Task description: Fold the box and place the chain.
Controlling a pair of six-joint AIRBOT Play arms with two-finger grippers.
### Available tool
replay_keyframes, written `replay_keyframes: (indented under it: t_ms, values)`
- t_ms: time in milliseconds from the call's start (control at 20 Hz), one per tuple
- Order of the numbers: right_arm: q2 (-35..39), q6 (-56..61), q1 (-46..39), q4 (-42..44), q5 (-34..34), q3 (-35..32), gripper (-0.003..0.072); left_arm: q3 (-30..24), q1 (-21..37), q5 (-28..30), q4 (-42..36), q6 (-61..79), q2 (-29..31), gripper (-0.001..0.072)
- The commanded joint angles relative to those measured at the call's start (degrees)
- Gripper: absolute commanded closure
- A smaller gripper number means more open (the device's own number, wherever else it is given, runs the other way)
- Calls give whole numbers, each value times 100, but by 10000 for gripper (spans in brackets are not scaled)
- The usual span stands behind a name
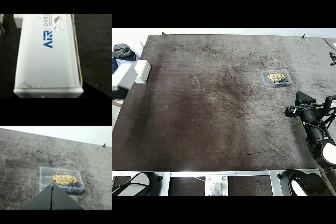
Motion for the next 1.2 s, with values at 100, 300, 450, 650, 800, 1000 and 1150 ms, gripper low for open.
replay_keyframes:
  t_ms: [100, 300, 450, 650, 800, 1000, 1150]
  values:
    - [2, 2, 2, 2, 2, -2, 674, -787, 798, 393, 7, 507, 122, 704]
    - [2, 2, 2, 2, 2, -2, 675, -763, 791, 203, 76, 590, -579, 704]
    - [0, 2, 2, 0, 2, -2, 675, -765, 791, 400, 79, 824, -946, 704]
    - [2, 2, 2, 2, 2, -2, 675, -765, 667, 535, 59, 1029, -1158, 703]
    - [2, 2, 2, 2, 2, -2, 675, -767, 420, 807, 87, 1034, -1327, 703]
    - [2, 2, 2, 2, 2, -2, 675, -765, 313, 962, 120, 1036, -1329, 698]
    - [0, 2, 2, 2, 2, -2, 675, -765, 313, 1342, 328, 1043, -1322, 697]
